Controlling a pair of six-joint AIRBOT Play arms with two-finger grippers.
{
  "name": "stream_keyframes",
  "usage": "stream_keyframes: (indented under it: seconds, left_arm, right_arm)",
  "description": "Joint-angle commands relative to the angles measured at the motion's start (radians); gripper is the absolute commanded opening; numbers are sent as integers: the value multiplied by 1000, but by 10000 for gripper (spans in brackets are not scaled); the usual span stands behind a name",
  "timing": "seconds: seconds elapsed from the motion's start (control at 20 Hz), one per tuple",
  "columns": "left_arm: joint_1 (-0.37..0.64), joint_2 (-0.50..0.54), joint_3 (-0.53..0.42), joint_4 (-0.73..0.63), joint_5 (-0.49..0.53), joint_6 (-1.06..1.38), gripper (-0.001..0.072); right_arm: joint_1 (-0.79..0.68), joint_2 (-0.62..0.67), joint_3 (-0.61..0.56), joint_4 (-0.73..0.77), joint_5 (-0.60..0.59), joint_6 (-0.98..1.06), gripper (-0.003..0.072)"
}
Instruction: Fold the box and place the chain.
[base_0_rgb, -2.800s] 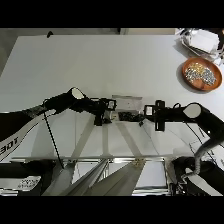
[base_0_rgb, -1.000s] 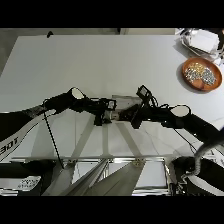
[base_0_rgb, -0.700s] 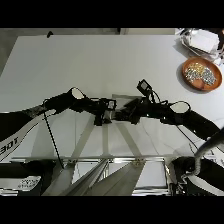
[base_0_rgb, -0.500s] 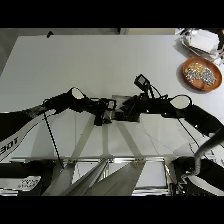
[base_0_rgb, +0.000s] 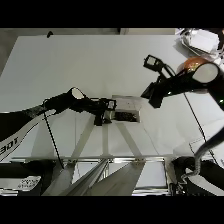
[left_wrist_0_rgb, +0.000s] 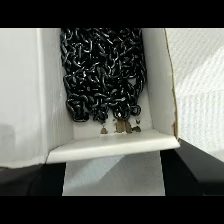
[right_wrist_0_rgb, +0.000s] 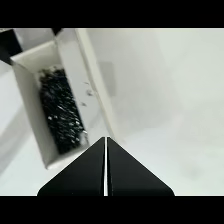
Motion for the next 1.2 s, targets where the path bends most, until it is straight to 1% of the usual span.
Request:
stream_keyframes:
  seconds: [0.0, 0.15, 0.25, 0.45, 0.7, 0.9, 1.0, 1.15]
  left_arm:
    - [1, 1, 1, 0, 0, 0, 276]
    - [1, 0, 1, 0, 0, 1, 276]
    - [1, 1, 1, 0, 0, 1, 276]
    - [1, 1, 1, 0, 0, 0, 276]
    - [1, 0, 1, 0, 0, 0, 276]
    - [1, 1, 1, 0, 0, 1, 276]
    - [1, 1, 1, 0, 0, 0, 276]
    - [1, 1, 1, 0, 0, 1, 276]
  right_arm:
    - [-60, -70, 151, -94, 78, 87, 14]
    - [-50, -191, 229, -135, 67, 101, 14]
    - [-27, -260, 236, -159, 41, 102, 14]
    - [46, -349, 236, -173, 48, 102, 14]
    - [121, -369, 235, -154, 54, 93, 13]
    - [125, -368, 216, -85, 121, 68, 14]
    - [125, -368, 199, -84, 156, 66, 14]
    - [126, -362, 178, -84, 177, 56, 15]
